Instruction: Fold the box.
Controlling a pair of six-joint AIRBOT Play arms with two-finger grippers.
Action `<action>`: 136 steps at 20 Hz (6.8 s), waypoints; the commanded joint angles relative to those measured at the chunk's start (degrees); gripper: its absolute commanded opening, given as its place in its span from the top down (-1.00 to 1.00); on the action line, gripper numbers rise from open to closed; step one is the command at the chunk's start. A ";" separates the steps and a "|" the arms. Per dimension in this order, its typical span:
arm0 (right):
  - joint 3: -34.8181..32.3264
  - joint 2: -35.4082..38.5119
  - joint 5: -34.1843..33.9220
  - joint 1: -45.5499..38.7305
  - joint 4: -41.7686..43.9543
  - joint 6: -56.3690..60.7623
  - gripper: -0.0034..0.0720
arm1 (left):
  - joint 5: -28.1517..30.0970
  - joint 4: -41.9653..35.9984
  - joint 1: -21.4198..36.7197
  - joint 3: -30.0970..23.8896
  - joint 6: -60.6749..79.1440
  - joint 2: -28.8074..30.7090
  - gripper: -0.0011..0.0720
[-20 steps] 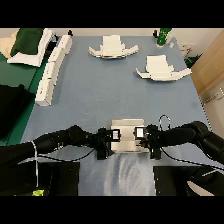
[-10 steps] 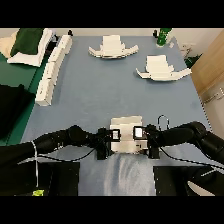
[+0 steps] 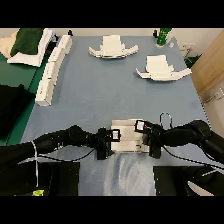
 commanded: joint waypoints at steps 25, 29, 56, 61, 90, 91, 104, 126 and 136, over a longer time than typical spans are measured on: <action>1.53 -8.74 -24.26 -36.30 14.21 42.66 0.91 | 0.00 0.02 0.00 0.04 0.02 0.02 -0.51; 0.96 -8.63 -22.01 -36.22 14.19 41.70 0.91 | 0.02 0.02 0.00 0.04 0.02 0.02 -0.51; 6.08 -5.05 -9.62 -8.41 5.70 58.16 -0.38 | 0.00 0.02 0.00 0.04 0.02 0.02 -0.51; 11.96 -11.98 -8.63 7.58 -10.36 76.81 -0.38 | 0.00 0.02 0.00 0.04 0.02 0.02 -0.51; 22.91 -27.96 -21.55 20.57 -25.83 103.73 0.09 | 0.00 0.02 0.00 0.04 0.02 0.02 -0.51; 22.91 -27.65 -22.45 20.55 -25.81 103.30 -0.31 | 0.00 0.02 0.00 0.04 0.02 0.02 -0.51; 27.06 -10.78 -29.24 14.82 -31.39 99.10 0.84 | 0.02 0.02 0.00 0.04 0.02 0.02 -0.51; 28.11 -41.05 -36.46 -22.18 31.15 21.05 0.91 | 0.00 0.02 0.00 0.04 0.02 0.02 -0.51; 17.99 -23.63 -18.45 -7.02 16.26 18.73 0.91 | 0.02 0.02 0.00 0.04 0.02 0.02 -0.51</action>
